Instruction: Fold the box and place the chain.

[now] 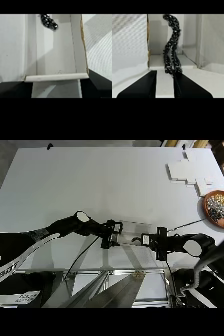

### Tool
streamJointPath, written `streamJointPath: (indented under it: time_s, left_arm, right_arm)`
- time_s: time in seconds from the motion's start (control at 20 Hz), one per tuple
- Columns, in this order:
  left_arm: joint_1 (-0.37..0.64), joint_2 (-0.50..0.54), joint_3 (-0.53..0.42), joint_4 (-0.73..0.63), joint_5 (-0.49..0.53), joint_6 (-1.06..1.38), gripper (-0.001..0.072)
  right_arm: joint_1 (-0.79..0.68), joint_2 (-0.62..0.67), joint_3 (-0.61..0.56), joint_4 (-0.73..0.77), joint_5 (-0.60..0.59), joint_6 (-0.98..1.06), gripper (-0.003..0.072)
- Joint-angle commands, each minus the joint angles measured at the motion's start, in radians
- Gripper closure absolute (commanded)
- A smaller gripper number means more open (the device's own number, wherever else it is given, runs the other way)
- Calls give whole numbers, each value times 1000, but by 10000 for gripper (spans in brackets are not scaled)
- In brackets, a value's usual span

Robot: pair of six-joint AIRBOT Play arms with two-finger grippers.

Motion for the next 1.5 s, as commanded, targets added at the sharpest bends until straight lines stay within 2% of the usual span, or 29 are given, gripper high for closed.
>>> streamJointPath:
  time_s: [0.0,0.15,0.2,0.25,1.0,1.05,1.15,1.2,1.3,1.35,1.45]
  left_arm:
    - [1,0,1,0,-1,0,575]
    - [1,0,1,0,-1,0,575]
    - [1,0,1,0,-1,0,575]
    - [1,0,1,0,-1,0,575]
    - [0,0,1,0,-1,0,575]
    - [1,0,1,0,-1,0,575]
    - [1,0,1,0,-1,0,575]
    - [1,0,1,0,-1,0,575]
    - [1,0,1,0,-1,0,575]
    - [1,0,1,0,-1,0,575]
    - [1,0,1,0,-1,0,575]
  right_arm:
    - [1,-6,-1,-6,-26,2,464]
    - [1,-6,-1,-3,-27,3,468]
    - [1,-6,-1,-3,-27,6,518]
    - [1,-6,-1,-2,-27,6,534]
    - [1,25,-1,38,-26,66,521]
    - [1,25,-1,38,-26,66,518]
    - [1,25,-1,37,-25,72,432]
    - [1,25,-1,34,-25,87,412]
    - [1,25,-1,34,-27,105,414]
    - [1,25,-1,34,-31,116,441]
    - [1,25,-1,34,-31,116,548]
